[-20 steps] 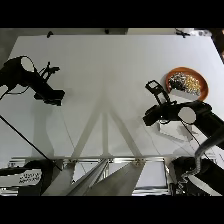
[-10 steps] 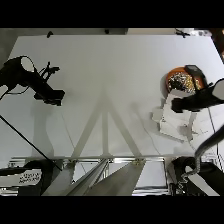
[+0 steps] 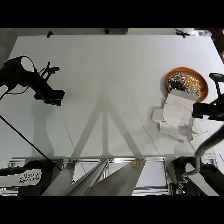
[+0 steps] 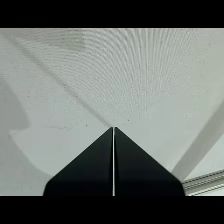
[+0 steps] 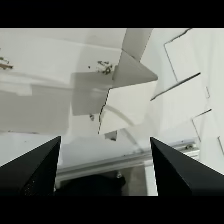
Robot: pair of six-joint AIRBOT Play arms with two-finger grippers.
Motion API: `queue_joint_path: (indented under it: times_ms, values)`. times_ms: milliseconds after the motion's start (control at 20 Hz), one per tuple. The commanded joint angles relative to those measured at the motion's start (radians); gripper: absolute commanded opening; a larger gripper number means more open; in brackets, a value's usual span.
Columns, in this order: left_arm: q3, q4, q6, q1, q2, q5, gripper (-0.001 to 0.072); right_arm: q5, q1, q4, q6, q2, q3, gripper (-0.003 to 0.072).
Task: Fold the box and place the chain.
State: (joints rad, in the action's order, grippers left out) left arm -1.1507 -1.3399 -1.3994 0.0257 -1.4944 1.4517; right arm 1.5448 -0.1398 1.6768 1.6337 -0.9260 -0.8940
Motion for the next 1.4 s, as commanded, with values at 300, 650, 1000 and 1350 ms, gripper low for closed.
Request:
queue_joint_path:
  times_ms: [300,650,1000,1350]
  values:
    - [0.0,0.0,0.0,-0.001,0.001,0.0,0.0012,0.086,-0.005,-0.071,0.099,-0.028,0.077,0.0627]
    - [0.0,0.0,0.0,-0.001,0.001,0.0,0.0012,-0.056,0.037,0.047,0.224,-0.032,0.158,0.0626]
    - [0.0,0.0,0.0,-0.001,0.001,0.0,0.0012,-0.088,0.055,0.082,0.257,-0.148,0.159,0.0574]
    - [0.0,0.0,0.0,-0.001,0.001,0.0,0.0012,-0.041,0.055,0.213,0.277,-0.183,0.159,0.0129]
